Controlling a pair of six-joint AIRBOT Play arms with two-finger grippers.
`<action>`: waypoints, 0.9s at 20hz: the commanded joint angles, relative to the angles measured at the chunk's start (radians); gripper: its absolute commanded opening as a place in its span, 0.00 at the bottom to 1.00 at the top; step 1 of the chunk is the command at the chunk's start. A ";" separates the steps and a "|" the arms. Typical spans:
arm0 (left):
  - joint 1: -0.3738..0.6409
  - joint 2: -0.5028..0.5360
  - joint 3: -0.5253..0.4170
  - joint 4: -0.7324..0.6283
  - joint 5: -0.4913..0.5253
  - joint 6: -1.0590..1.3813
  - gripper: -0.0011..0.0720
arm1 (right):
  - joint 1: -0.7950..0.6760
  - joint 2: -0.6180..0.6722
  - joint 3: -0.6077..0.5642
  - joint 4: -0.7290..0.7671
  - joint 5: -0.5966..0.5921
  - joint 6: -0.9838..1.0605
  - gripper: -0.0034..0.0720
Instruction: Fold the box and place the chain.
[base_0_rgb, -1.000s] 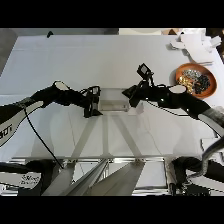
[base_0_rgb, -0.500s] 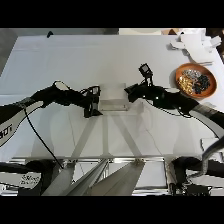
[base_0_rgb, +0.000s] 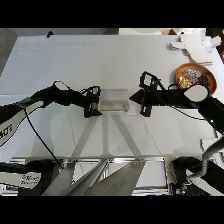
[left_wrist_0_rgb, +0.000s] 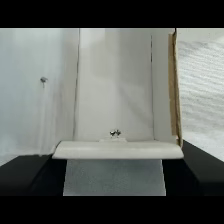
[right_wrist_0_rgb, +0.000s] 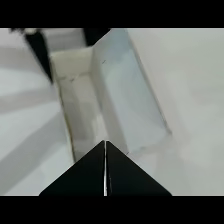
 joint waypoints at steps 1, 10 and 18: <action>0.000 0.000 0.000 0.000 0.000 0.000 0.39 | 0.000 0.052 0.000 -0.156 0.096 0.043 0.05; 0.000 0.000 0.000 0.000 0.000 0.000 0.39 | 0.000 -0.309 0.000 -0.068 0.004 -0.370 0.30; 0.000 0.000 0.000 0.000 0.000 0.000 0.39 | 0.000 -0.385 0.000 0.139 -0.075 -0.513 0.34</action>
